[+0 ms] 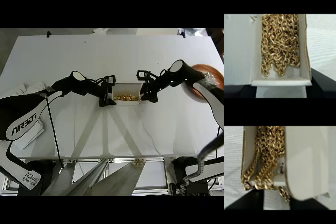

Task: Fold the box and place the chain.

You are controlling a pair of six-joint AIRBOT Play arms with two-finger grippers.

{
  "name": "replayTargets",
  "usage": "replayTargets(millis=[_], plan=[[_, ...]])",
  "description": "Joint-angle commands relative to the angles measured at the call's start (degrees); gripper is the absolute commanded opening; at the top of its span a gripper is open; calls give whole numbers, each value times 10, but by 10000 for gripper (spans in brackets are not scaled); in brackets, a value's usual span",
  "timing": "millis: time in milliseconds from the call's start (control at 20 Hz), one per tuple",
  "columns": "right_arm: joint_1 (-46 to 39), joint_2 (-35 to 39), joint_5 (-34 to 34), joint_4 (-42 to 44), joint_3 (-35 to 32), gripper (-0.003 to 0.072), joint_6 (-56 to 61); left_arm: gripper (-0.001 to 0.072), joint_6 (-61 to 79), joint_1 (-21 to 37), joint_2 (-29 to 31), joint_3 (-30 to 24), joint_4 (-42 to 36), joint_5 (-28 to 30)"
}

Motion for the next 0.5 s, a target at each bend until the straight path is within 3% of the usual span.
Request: replayTargets(millis=[0,50,100,450], plan=[[6,-2,-2,-2,0,98,-7,284,0,0,0,1,0,0],[6,-2,0,-14,0,21,-6,284,0,0,0,1,0,0],[6,-1,3,-28,0,12,-2,284,0,0,0,1,0,0],[6,36,49,-54,0,11,2,284,0,0,0,1,0,0]])
